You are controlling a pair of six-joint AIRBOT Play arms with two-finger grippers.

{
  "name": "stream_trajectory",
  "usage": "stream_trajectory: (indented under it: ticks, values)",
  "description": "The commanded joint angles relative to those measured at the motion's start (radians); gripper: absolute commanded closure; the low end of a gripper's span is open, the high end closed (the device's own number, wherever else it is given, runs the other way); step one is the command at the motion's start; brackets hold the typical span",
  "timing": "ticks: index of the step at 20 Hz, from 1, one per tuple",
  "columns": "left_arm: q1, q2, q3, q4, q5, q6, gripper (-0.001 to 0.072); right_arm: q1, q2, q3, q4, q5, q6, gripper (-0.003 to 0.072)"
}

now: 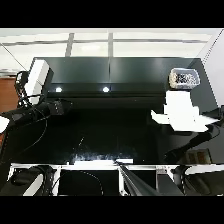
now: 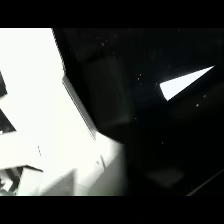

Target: Fold the box and place the chain.

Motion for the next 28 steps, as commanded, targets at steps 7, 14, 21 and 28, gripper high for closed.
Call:
stream_trajectory:
  ticks: [7,14,21,28]
  values:
    - [0.0,-0.001,0.001,-0.011,-0.005,0.0,0.0014,0.061,0.106,-0.055,0.123,0.01,-0.139,0.065]
    - [0.0,0.0,0.001,-0.017,0.063,0.0,0.0014,0.208,0.446,-0.382,0.316,-0.164,-0.169,0.0641]
    - [0.0,-0.013,-0.002,-0.061,0.017,0.001,0.0014,0.585,0.86,-0.699,0.372,-0.362,-0.143,0.0641]
    - [-0.002,-0.093,-0.002,-0.071,-0.023,0.031,0.0014,1.052,1.188,-0.99,0.4,-0.799,-0.106,0.0641]
